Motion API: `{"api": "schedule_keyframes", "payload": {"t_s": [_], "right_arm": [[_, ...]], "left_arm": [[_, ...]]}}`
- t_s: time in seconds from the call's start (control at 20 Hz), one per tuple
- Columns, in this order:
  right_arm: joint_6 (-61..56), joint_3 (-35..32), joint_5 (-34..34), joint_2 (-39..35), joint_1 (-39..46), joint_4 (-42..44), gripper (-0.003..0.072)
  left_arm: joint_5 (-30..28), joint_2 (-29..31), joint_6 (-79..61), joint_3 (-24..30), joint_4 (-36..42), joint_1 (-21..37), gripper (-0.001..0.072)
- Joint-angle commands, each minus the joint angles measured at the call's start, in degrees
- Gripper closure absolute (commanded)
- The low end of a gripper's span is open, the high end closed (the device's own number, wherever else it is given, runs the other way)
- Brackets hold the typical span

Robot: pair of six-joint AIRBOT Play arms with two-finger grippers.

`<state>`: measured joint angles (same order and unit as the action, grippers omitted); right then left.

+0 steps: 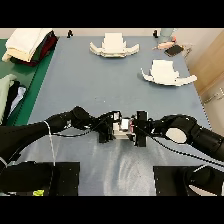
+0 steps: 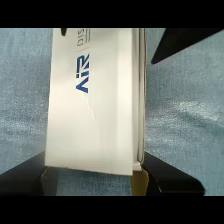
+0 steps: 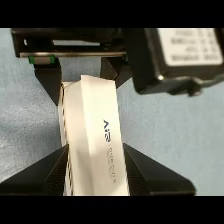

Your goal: Fold the box.

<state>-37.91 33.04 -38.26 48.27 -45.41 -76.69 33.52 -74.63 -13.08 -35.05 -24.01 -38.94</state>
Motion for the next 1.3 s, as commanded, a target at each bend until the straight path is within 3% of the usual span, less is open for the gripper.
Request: {"api": "schedule_keyframes", "payload": {"t_s": [0.0, 0.35, 0.4, 0.45, 0.5, 0.75, 0.85, 0.95, 1.25], "right_arm": [[0.02, 0.04, -0.13, -1.88, -0.04, 0.63, 0.0183], [-4.09, -0.07, -0.35, -7.76, -0.04, 6.29, 0.0186], [-7.13, -0.28, -0.35, -8.07, -0.04, 6.27, 0.0351], [-10.75, -0.74, -0.17, -8.04, 0.04, 6.29, 0.0629], [-13.88, -1.42, 1.05, -7.85, 0.04, 6.29, 0.0677], [-31.28, -7.63, 15.50, -7.91, 0.15, 10.86, 0.0685], [-32.81, -10.82, 19.10, -8.37, 0.04, 14.84, 0.0686], [-32.76, -13.14, 21.40, -8.70, 0.04, 18.64, 0.0685], [-32.74, -14.43, 22.36, -8.26, 0.04, 18.62, 0.0685]], "left_arm": [[-0.07, -0.02, 0.04, -0.02, 0.02, 0.00, 0.0229], [-0.07, -0.02, 0.04, -0.02, 0.02, 0.00, 0.0229], [-0.07, -0.02, 0.04, -0.02, 0.02, 0.00, 0.0229], [-0.07, -0.02, 0.04, -0.02, 0.02, 0.00, 0.0229], [-0.07, -0.02, 0.04, -0.02, 0.02, 0.00, 0.0229], [-0.07, -0.02, 0.04, -0.02, 0.02, 0.00, 0.0229], [-0.09, -0.02, 0.04, -0.02, 0.02, 0.00, 0.0229], [-0.07, -0.02, 0.04, -0.02, 0.02, 0.00, 0.0229], [-0.07, -0.02, 0.04, -0.02, 0.02, 0.00, 0.0229]]}}
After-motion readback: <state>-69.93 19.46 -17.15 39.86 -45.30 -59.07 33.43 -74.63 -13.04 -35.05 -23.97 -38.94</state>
